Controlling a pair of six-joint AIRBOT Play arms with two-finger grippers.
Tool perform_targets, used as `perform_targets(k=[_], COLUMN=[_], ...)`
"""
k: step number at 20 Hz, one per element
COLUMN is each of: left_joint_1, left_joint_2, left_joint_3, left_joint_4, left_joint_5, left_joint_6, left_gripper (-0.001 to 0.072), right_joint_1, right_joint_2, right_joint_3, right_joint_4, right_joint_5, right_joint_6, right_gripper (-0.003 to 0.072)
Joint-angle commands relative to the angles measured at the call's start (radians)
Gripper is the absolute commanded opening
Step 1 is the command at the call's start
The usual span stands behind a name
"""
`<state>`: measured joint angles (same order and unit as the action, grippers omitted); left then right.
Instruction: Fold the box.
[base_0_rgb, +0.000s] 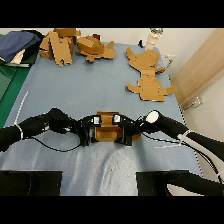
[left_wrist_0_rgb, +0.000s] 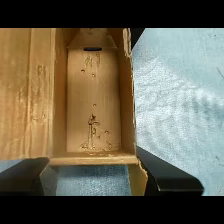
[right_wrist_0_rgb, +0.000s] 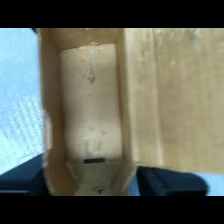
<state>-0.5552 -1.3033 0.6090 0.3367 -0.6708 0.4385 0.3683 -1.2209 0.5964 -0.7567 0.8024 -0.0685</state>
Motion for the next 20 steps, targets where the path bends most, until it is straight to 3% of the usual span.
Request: perform_targets(k=[1,9,12,20], left_joint_1=[0.0,0.0,0.0,0.0], left_joint_2=[0.0,0.0,0.0,0.008], left_joint_3=[0.001,0.001,0.001,0.002], left_joint_4=[0.001,0.001,0.001,0.031], left_joint_5=[0.007,0.008,0.008,0.009], left_joint_6=[-0.005,-0.005,-0.012,-0.06], left_gripper=[0.0413,0.0414,0.0413,0.0413], right_joint_1=[0.0,0.0,-0.001,-0.001], right_joint_2=[0.0,0.039,0.063,0.153], right_joint_3=[0.001,0.001,0.001,0.003], right_joint_4=[-0.013,-0.042,-0.127,-0.175], right_joint_5=[0.008,0.027,0.04,0.128], right_joint_6=[0.089,0.246,0.342,0.513], right_gripper=[0.0703,0.0704,0.0704,0.0703])
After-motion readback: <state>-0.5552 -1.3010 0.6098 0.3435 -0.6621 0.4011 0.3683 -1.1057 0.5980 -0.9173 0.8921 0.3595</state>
